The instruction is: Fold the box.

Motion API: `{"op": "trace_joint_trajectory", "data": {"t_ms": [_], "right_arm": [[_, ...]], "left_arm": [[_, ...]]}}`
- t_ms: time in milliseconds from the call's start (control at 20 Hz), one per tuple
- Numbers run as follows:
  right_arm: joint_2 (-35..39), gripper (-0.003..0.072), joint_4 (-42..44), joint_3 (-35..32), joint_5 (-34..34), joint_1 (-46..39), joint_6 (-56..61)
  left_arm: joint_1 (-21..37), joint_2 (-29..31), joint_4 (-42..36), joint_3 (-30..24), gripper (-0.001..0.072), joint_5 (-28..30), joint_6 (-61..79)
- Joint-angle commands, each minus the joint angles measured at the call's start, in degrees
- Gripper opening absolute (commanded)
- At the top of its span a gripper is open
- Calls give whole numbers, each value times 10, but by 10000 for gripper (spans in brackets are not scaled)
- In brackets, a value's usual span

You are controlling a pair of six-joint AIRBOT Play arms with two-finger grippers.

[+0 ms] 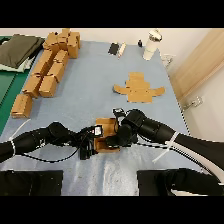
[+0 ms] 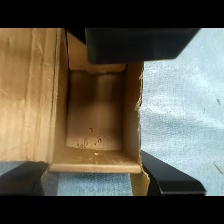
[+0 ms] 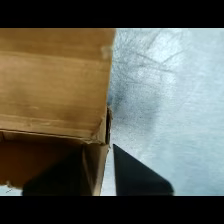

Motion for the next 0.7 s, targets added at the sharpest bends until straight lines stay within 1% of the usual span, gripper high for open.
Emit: {"op": "trace_joint_trajectory", "data": {"t_ms": [0, 50, 100, 150, 250, 300, 350, 400, 450, 650], "right_arm": [[-9, 144, -2, 5, 0, 1, 0], [-9, 74, 5, 7, 0, 1, 0], [-9, 27, 12, 10, 0, 2, -1], [-9, 7, 11, 10, 0, 5, -1], [-9, 7, 13, 11, 0, 8, -5], [-9, 19, 15, 11, 0, 8, -9], [-7, 222, 19, 11, 0, 8, -9], [-4, 446, 23, 11, -1, 8, -9], [2, 579, 24, 11, -3, 8, -9], [28, 585, 23, 12, -10, 4, -9]], "left_arm": [[-1, 0, 0, 0, 517, -6, 0], [0, 0, 0, 0, 517, -9, 0], [-1, 0, 0, 0, 517, -9, 0], [-1, 0, 0, 0, 517, -9, 0], [-1, 0, 0, 0, 516, -9, 0], [0, 0, 0, 0, 517, -9, 0], [0, 0, 0, 0, 517, -9, 0], [0, 0, 0, 0, 517, -9, 0], [0, 0, 0, 0, 517, -9, 0], [0, 0, 0, 0, 517, -8, 0]]}}
